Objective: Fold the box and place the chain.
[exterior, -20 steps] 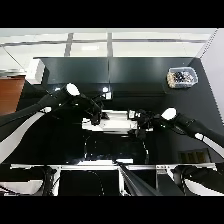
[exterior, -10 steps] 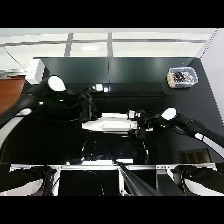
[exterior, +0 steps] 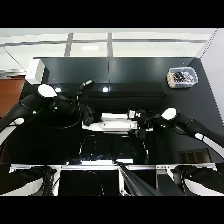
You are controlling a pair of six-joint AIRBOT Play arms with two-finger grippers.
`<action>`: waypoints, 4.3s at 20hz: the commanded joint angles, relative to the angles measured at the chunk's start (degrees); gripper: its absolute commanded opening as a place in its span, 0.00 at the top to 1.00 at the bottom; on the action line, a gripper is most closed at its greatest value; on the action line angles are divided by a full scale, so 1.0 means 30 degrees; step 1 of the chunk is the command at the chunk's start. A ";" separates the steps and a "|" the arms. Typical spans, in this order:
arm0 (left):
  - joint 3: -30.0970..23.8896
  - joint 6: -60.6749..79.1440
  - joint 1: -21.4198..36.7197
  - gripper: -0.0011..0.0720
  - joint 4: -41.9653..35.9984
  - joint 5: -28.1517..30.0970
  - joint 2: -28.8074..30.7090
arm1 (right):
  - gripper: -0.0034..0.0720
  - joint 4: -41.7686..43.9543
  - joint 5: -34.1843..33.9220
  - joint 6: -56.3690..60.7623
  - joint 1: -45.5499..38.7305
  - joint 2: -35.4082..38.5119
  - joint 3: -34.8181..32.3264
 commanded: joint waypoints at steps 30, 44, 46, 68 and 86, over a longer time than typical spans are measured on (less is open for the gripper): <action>-0.3985 1.6480 0.2667 0.03 0.1574 0.3861 0.2280 | 0.73 0.0022 0.0015 0.0000 0.0015 -0.0007 -0.0015; -0.3942 1.8841 -0.0284 0.37 -0.0583 0.5260 -0.0634 | 0.73 0.0022 0.0015 0.0000 0.0007 -0.0007 -0.0015; -0.3942 1.8884 -0.0291 0.68 -0.0743 0.5078 -0.0648 | 0.73 0.0022 0.0015 0.0000 0.0015 -0.0007 -0.0015; -0.3577 1.8899 -0.1960 0.69 -0.4342 0.7016 -0.1231 | 0.73 0.0022 0.0015 0.0000 0.0015 -0.0007 -0.0015; -0.3519 1.7675 -0.2688 0.69 -0.2973 0.6674 -0.1231 | 0.73 0.0022 0.0015 0.0000 0.0007 -0.0007 -0.0015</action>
